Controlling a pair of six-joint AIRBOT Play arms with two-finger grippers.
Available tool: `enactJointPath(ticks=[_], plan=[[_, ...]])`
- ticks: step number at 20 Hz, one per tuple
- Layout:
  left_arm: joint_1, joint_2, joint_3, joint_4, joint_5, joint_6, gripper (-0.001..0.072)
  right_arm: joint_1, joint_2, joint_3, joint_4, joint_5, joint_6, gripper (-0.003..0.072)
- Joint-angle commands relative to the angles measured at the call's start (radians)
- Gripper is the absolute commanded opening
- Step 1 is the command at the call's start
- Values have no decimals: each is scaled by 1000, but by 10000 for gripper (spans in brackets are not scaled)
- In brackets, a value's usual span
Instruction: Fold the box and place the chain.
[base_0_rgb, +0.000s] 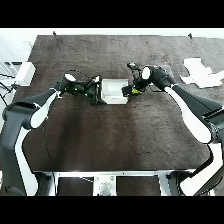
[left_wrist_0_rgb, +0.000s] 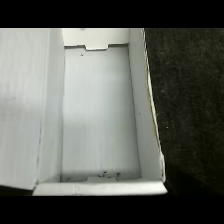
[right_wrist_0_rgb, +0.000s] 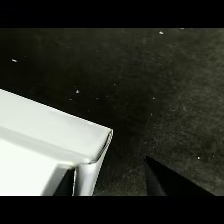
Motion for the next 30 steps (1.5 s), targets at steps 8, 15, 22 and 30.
enactJointPath(ticks=[8,15,22,30], plan=[[1,1,0,2,1,0,536,76,-60,121,-111,164,206,368],[1,1,1,2,1,0,536,103,-65,121,-112,164,348,212],[1,1,1,2,1,0,536,95,-89,142,-127,146,373,42],[1,1,1,2,1,0,536,97,-101,159,-126,150,373,183]])
